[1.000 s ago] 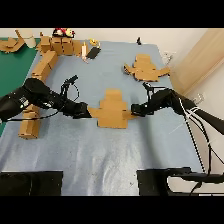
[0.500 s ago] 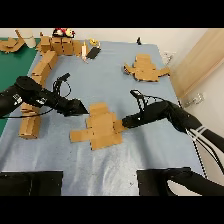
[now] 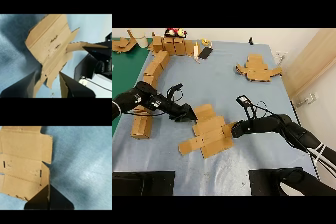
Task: Fold the box.
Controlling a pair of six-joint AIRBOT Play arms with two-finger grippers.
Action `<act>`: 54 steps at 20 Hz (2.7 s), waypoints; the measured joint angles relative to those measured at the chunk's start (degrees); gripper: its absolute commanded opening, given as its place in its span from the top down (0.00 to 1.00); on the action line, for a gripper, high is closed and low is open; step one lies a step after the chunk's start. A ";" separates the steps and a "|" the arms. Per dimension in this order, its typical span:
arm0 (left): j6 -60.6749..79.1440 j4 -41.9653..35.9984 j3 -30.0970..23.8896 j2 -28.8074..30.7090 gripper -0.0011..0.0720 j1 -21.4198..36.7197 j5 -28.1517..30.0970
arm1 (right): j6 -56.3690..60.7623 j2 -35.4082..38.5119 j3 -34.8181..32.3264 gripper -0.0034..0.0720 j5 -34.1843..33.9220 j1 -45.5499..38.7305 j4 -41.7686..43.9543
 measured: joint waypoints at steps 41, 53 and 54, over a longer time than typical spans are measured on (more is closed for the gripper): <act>45.29 -13.70 5.18 -6.95 0.97 -8.17 -2.82 | 23.76 7.45 7.78 0.76 -4.00 -7.52 -16.13; 53.66 -9.42 7.89 -9.03 0.97 -13.44 -0.98 | 30.05 6.40 9.35 0.91 -4.39 -9.46 -17.05; 53.92 -8.85 7.89 -9.05 0.97 -13.90 -0.98 | 30.05 6.21 9.35 0.91 -4.37 -9.46 -16.98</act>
